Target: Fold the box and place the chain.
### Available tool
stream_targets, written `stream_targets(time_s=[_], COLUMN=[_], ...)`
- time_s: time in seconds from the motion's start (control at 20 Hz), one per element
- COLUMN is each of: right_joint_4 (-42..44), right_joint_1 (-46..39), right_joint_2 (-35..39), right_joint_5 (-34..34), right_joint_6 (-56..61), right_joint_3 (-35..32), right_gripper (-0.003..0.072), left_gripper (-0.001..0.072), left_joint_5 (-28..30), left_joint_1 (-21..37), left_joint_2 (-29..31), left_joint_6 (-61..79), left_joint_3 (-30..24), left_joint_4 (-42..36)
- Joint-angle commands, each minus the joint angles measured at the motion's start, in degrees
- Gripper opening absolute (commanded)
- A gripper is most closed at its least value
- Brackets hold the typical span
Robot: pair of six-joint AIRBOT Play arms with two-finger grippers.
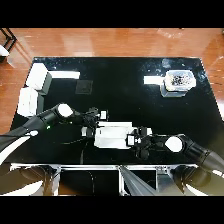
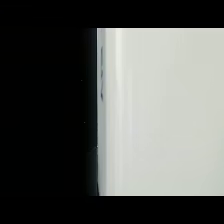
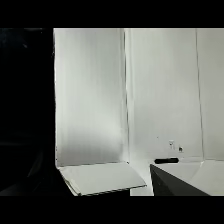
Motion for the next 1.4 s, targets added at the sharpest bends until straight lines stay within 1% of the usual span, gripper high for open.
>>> stream_targets(time_s=[0.0,0.1,0.2,0.35,0.4,0.55,0.7,0.9,1.15,1.35], right_joint_4=[0.85,0.87,0.87,0.76,-0.09,-6.71,-7.50,-7.52,-7.48,-4.92], right_joint_1=[0.07,0.07,0.07,0.07,0.04,-0.31,-1.73,-3.58,-3.87,-3.87], right_joint_2=[-0.04,-0.07,-0.15,-0.15,-0.15,-0.15,-0.15,-0.13,-0.15,-0.28], right_joint_5=[-2.23,-6.19,-8.20,-8.33,-8.39,-8.28,-8.28,-4.83,1.33,1.05], right_joint_6=[0.98,2.49,2.60,2.64,2.91,9.60,10.43,10.38,10.38,10.38], right_joint_3=[0.02,0.02,0.04,0.63,1.25,3.28,4.76,6.60,8.57,8.63], right_gripper=[0.0703,0.0703,0.0703,0.0703,0.0704,0.0704,0.0704,0.0704,0.0704,0.0704], left_gripper=[0.0021,0.0021,0.0021,0.0021,0.0021,0.0021,0.0021,0.0021,0.0021,0.0021], left_joint_5=[-0.04,-0.04,-0.07,-0.04,-0.02,-0.07,-0.07,-0.07,-0.04,-0.07], left_joint_1=[-0.02,-0.02,-0.02,-0.02,-0.02,-0.02,-0.02,-0.02,-0.02,-0.02], left_joint_2=[0.00,0.00,0.00,0.00,0.00,0.00,0.02,0.02,0.02,0.02], left_joint_6=[0.09,0.09,0.07,0.09,0.09,0.09,0.09,0.07,0.09,0.09], left_joint_3=[-0.02,-0.02,-0.02,-0.02,-0.02,-0.02,0.00,0.00,0.00,0.00], left_joint_4=[0.07,0.04,0.04,0.07,0.07,0.09,0.15,0.13,0.13,0.11])
